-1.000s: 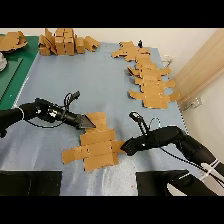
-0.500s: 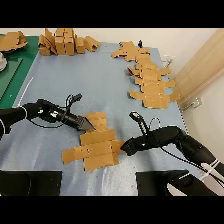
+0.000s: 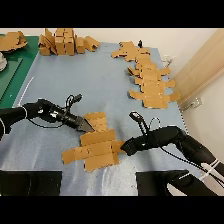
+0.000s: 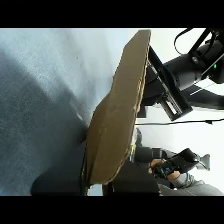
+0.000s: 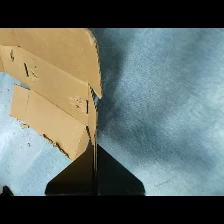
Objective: Fold the box.
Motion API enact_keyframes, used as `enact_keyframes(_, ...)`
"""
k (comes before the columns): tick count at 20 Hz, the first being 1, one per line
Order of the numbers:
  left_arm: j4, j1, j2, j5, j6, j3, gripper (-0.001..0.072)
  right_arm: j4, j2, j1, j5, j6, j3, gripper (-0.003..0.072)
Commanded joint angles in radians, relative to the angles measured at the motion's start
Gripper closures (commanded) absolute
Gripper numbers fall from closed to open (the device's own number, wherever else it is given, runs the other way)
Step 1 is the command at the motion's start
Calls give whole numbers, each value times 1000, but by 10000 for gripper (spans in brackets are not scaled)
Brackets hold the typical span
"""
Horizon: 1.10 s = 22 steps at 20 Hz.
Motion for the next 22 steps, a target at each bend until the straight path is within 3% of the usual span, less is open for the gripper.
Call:
enact_keyframes(1, 4, 1, -1, 6, 2, 1, 568, -2, 1, 1, 1, 0, 0, 683)
enact_keyframes(2, 4, 1, -1, 6, 7, 1, 569, -2, 1, 1, 1, 0, 0, 683)
enact_keyframes(4, 4, 1, -1, 5, 45, 1, 696, -2, 1, 1, 2, 1, 0, 683)
enact_keyframes(9, 4, -3, 2, 43, 35, 39, 697, -35, 1, 0, 31, 25, 0, 656)
enact_keyframes(11, 35, -36, 29, 79, 60, 88, 697, -104, 1, -11, 65, 116, 3, 297)
enact_keyframes(12, 47, -61, 48, 111, 89, 111, 697, -169, 1, -23, 83, 197, 14, 268)
enact_keyframes(17, 80, -185, 164, 277, 373, 155, 697, -521, 11, -149, 157, 649, 158, 271)
enact_keyframes(22, 59, -225, 198, 260, 698, 154, 696, -551, 24, -194, 223, 780, 251, 294)
